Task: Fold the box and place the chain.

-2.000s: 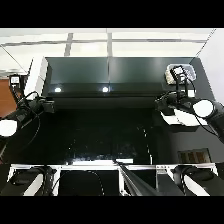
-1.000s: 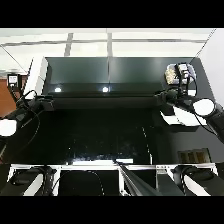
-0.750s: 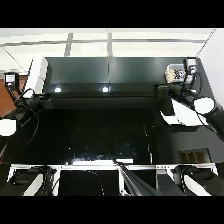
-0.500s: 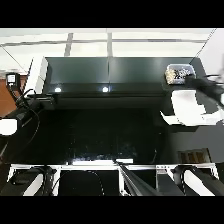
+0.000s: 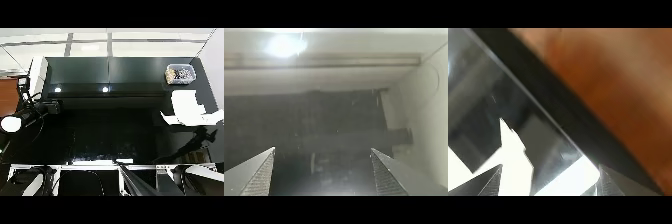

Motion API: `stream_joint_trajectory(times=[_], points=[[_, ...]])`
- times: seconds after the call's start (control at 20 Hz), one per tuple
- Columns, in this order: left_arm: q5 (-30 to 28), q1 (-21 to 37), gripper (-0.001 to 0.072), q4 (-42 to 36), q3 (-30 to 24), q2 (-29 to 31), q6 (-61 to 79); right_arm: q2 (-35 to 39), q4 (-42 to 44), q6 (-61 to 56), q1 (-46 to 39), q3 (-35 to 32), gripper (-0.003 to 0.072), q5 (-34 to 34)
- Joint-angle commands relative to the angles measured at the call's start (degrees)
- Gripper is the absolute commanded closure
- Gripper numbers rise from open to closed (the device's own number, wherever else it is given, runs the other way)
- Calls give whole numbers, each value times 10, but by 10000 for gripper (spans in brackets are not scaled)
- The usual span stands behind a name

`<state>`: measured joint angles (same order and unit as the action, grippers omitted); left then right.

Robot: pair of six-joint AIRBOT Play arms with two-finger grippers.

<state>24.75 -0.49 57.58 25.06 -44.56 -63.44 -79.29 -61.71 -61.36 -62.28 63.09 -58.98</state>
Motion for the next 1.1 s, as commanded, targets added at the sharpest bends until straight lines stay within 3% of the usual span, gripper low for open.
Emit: stream_joint_trajectory(times=[0.0, 0.2, 0.3, 0.55, 0.65, 0.7, 0.75, 0.9, 1.05], points=[[17, 0, -8, 1, 0, -12, 0, -89, -16, 68, -4, 69, -34, -152], [16, 0, -8, 0, 0, -12, 0, -135, -48, 80, 59, 136, -34, -165], [21, 0, -8, 0, 0, -12, 0, -146, -88, 85, 92, 143, -34, -157], [30, 0, -7, 0, 0, -12, 0, -149, -89, 95, 145, 143, -34, -119], [30, 0, -7, 0, 0, -12, 0, -148, -90, 86, 149, 143, 338, -133], [30, 0, -7, 0, 0, -12, 0, -148, -90, 86, 149, 143, 624, -144], [30, 0, -7, 0, 0, -12, 0, -148, -90, 87, 149, 144, 673, -161], [30, 0, -7, 0, 0, -12, 0, -140, -74, 86, 149, 144, 674, -227], [29, 0, -7, 0, 0, -12, 0, -102, 24, 83, 150, 121, 675, -243]])
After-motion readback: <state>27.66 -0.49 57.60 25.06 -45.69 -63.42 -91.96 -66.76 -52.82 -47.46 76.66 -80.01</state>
